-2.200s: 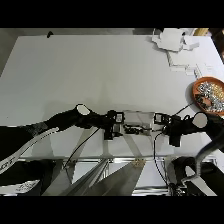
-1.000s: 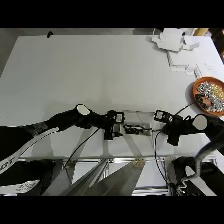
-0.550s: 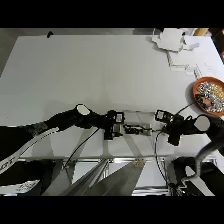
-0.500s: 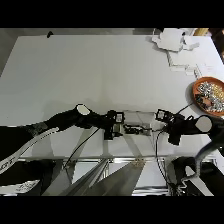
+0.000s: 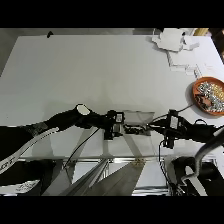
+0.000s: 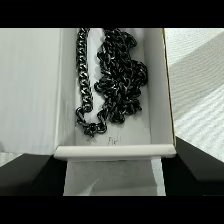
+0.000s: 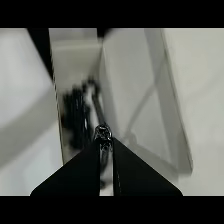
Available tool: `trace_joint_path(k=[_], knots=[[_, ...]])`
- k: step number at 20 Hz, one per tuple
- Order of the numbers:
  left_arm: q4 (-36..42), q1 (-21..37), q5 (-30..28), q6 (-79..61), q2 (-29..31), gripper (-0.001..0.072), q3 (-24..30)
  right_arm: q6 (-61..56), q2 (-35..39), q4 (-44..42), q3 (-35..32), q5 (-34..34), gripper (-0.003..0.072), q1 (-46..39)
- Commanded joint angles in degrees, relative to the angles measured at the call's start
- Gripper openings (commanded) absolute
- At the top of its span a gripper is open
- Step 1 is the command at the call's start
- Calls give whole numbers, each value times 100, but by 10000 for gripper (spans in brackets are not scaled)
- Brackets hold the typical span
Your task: Fold the box and place the chain.
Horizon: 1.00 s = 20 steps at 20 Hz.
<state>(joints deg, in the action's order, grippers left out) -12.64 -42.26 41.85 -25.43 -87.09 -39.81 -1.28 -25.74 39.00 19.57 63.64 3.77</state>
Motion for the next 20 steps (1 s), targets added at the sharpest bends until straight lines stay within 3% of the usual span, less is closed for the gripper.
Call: trace_joint_path(k=[1, 7, 11, 13, 15, 20], knots=[[0, 2, 0, -2, 4, 218, -2, 481, 129, -1331, 4, -155, 21, 199], [0, 2, 0, -2, 4, 218, -2, 61, -505, -632, 4, -1231, 21, 1412], [0, 2, 0, -2, 4, 218, -2, -179, -1231, -190, 4, -1620, 33, 1663], [0, 2, 0, -2, 4, 218, -2, -175, -1410, -114, 22, -1633, 177, 1663], [0, 2, 0, -2, 4, 218, -2, -190, -1353, 343, 317, -1325, 202, 1661], [0, 2, 0, -2, 4, 218, -2, -789, -1316, 2658, 1641, 55, 201, 1182]])
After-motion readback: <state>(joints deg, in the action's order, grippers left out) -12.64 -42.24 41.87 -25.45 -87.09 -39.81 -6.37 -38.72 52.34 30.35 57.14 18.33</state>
